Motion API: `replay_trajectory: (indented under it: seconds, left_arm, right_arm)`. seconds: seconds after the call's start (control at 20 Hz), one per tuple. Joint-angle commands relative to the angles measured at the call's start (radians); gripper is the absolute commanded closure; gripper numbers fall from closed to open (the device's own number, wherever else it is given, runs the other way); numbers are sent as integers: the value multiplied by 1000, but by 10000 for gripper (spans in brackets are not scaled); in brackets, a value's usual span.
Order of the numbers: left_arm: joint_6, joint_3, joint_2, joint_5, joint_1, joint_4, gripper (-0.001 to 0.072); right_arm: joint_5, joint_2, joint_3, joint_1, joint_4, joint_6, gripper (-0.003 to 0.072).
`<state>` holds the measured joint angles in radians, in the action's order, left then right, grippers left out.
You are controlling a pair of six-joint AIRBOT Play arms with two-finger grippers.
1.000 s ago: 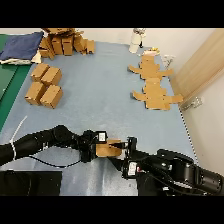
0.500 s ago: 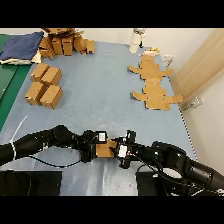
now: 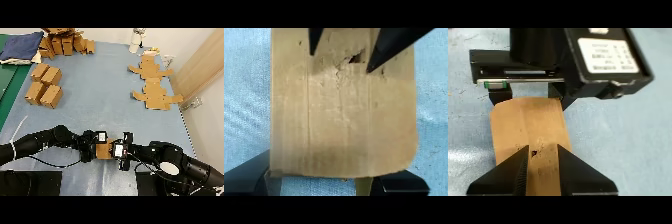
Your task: Fold the box.
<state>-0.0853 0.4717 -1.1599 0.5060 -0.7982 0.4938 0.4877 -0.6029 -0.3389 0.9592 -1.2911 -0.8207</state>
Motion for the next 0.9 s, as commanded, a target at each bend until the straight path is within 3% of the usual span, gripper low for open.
replay_trajectory:
  seconds: [0.0, 0.1, 0.3, 0.65, 0.7, 0.75, 0.85]
  left_arm:
    - [0, 0, 0, 0, 1, 0, 200]
    - [0, 0, 0, -1, 1, 0, 200]
    - [0, 0, 0, 0, 1, 0, 200]
    - [0, 0, 0, 0, 1, 0, 200]
    - [0, 0, 0, -1, 1, 0, 200]
    - [0, 0, 0, -1, 1, 0, 200]
    - [0, 0, 0, -1, 1, 0, 200]
  right_arm:
    - [23, -6, -2, -1, 13, 9, 402]
    - [17, -20, -2, -1, 13, 9, 343]
    - [17, -47, -2, -1, 85, 9, 343]
    - [9, -47, -2, -1, 78, 46, 343]
    - [9, -47, -2, -1, 74, 96, 321]
    - [9, -47, -2, -1, 75, 160, 216]
    - [10, -47, -2, 4, 76, 260, 205]
